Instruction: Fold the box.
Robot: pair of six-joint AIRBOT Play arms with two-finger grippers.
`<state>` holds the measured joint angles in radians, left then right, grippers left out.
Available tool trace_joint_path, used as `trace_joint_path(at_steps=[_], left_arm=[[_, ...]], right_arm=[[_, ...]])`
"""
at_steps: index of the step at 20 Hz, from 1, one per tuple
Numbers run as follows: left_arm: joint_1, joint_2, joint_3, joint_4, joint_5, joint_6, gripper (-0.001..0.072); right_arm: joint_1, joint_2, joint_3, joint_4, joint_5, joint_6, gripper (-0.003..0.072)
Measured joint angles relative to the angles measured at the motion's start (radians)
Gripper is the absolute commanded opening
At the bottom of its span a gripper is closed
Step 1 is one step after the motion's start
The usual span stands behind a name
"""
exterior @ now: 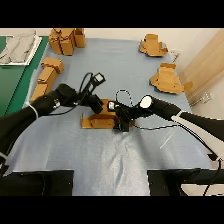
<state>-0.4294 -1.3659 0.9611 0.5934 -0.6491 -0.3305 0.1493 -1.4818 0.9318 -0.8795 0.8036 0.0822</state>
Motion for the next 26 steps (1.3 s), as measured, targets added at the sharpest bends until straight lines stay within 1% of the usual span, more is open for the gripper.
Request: trace_joint_path(at_steps=[2, 3, 4, 6, 8, 9, 10, 11, 12, 15, 19, 22, 26], left_arm=[[0.029, 0.066, 0.030, 0.010, -0.055, -0.019, 0.0014], [0.048, 0.105, 0.039, 0.036, -0.101, -0.039, 0.0014], [0.068, 0.140, 0.043, 0.074, -0.145, -0.063, 0.0014], [0.113, 0.203, 0.037, 0.189, -0.263, -0.100, 0.0013], [0.159, 0.248, 0.009, 0.299, -0.379, -0.085, 0.0017], [0.180, 0.262, -0.013, 0.339, -0.420, -0.055, 0.0019], [0.191, 0.270, -0.036, 0.367, -0.447, -0.023, 0.0076], [0.193, 0.274, -0.060, 0.383, -0.460, 0.011, 0.0429], [0.191, 0.272, -0.078, 0.394, -0.462, 0.034, 0.0541], [0.146, 0.242, -0.110, 0.414, -0.433, 0.084, 0.0541], [0.065, 0.198, -0.123, 0.423, -0.357, 0.140, 0.0540], [0.042, 0.162, -0.126, 0.440, -0.319, 0.151, 0.0539], [0.029, 0.130, -0.128, 0.451, -0.303, 0.153, 0.0538]], right_arm=[[0.000, 0.000, 0.000, 0.000, 0.000, 0.000, 0.0402], [0.000, 0.000, 0.000, 0.000, 0.000, 0.000, 0.0401], [0.000, 0.000, 0.000, 0.000, 0.000, 0.000, 0.0402], [0.000, 0.000, 0.000, 0.000, 0.000, 0.000, 0.0402], [0.000, 0.000, 0.000, 0.000, 0.000, 0.000, 0.0402], [0.000, 0.000, 0.000, 0.000, 0.000, 0.000, 0.0402], [0.000, 0.000, 0.000, 0.000, 0.000, 0.000, 0.0402], [0.000, 0.000, 0.000, 0.000, 0.000, 0.000, 0.0402], [0.000, 0.000, 0.000, 0.000, 0.000, 0.000, 0.0402], [0.000, -0.001, 0.000, 0.000, 0.000, 0.000, 0.0402], [0.000, -0.001, 0.000, 0.000, 0.000, 0.000, 0.0402], [0.000, -0.001, 0.000, 0.000, 0.000, 0.000, 0.0401], [0.000, -0.001, 0.000, 0.000, 0.000, 0.004, 0.0402]])
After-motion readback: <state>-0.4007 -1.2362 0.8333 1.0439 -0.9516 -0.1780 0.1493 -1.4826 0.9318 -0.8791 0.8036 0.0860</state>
